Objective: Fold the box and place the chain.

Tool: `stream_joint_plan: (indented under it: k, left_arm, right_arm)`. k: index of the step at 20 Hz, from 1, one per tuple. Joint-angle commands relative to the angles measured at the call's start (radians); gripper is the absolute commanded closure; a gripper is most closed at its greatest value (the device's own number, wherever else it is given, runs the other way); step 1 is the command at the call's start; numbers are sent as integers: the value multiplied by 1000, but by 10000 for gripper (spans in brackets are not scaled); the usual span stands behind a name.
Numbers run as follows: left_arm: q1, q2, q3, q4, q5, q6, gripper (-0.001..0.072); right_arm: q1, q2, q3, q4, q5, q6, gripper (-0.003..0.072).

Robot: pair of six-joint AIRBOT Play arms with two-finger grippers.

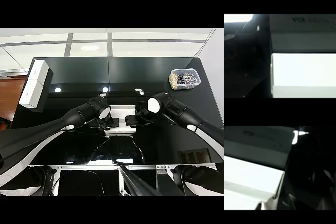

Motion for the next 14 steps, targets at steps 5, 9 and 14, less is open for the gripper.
stream_joint_plan:
  k: [5, 9, 14]
  left_arm:
    - [0, -1, 0, 0, 0, 0, 681]
    - [0, -1, 0, 0, 0, 0, 681]
    - [0, -1, 0, 0, -5, 0, 681]
  right_arm:
    - [46, -29, 3, -60, 0, 125, 312]
    - [87, -29, 3, -177, -14, 252, 313]
    - [105, -53, 3, -201, -26, 311, 313]
